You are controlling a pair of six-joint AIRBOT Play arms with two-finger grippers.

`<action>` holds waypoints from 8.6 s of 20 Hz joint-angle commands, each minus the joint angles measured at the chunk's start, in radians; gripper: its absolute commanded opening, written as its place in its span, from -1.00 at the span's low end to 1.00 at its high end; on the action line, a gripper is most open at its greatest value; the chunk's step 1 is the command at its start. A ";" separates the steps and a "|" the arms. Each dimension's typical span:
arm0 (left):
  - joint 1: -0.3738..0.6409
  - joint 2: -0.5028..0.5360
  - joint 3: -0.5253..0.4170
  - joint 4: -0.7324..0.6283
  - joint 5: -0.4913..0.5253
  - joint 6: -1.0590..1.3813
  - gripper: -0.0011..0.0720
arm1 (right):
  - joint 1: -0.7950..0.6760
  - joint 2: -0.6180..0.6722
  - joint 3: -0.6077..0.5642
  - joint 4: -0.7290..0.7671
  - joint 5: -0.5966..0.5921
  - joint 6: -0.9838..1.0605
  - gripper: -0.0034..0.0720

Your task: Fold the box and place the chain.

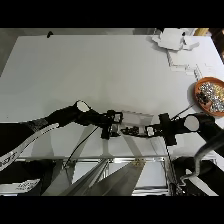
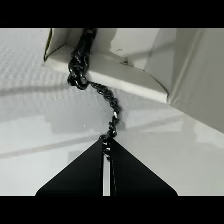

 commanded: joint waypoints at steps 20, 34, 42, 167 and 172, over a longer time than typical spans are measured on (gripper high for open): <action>0.001 0.000 0.000 0.000 0.000 0.000 -0.06 | 0.082 0.290 0.001 0.025 -0.010 0.279 -0.55; 0.001 0.000 0.000 0.000 -0.001 0.000 -0.06 | -0.101 -0.079 0.000 0.026 -0.060 0.003 -0.38; 0.001 0.000 0.000 0.000 -0.001 0.000 -0.06 | -0.101 -0.150 0.000 0.083 -0.095 -0.051 -0.39; 0.001 0.000 0.000 0.000 -0.004 0.000 -0.06 | -0.327 -0.243 0.152 -0.023 -0.083 -0.276 -0.31; 0.001 0.000 0.000 0.000 -0.004 0.000 -0.06 | -0.327 -0.278 0.152 -0.022 -0.142 -0.284 -0.31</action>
